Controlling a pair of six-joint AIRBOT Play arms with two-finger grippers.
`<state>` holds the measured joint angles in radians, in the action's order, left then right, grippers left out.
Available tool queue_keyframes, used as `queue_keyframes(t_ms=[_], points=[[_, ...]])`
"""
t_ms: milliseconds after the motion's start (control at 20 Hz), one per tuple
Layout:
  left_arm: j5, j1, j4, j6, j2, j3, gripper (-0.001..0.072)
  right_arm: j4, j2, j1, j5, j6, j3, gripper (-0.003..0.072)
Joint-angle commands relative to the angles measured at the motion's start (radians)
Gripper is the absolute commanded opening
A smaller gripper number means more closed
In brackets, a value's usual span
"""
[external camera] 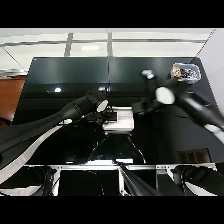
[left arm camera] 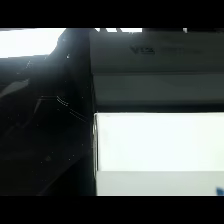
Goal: Fold the box and place the chain.
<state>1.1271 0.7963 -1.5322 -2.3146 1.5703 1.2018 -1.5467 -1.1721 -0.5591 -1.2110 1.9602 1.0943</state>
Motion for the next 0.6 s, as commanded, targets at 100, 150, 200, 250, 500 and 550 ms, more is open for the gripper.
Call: queue_keyframes(t_ms=[100, 150, 200, 250, 500, 550], points=[[0.0, -0.001, 0.0, -0.001, 0.0, 0.001, 0.0028, -0.502, 0.145, 0.204, 0.127, -0.064, -0.002, 0.033], [0.0, -0.001, 0.0, -0.001, 0.0, 0.001, 0.0028, -0.492, 0.132, 0.275, 0.229, -0.064, -0.02, 0.0556], [-0.002, -0.001, 0.0, -0.001, 0.0, 0.001, 0.0028, -0.474, 0.105, 0.348, 0.335, -0.063, -0.044, 0.0707], [-0.001, -0.001, 0.0, -0.001, 0.0, 0.001, 0.0028, -0.443, 0.064, 0.418, 0.419, -0.06, -0.061, 0.0707], [0.0, -0.001, 0.0, -0.001, 0.0, 0.001, 0.0028, 0.012, -0.299, 0.68, 0.55, -0.023, 0.177, 0.0705], [0.0, -0.001, 0.0, -0.001, 0.0, 0.001, 0.0028, 0.116, -0.391, 0.711, 0.509, -0.022, 0.29, 0.0699]])
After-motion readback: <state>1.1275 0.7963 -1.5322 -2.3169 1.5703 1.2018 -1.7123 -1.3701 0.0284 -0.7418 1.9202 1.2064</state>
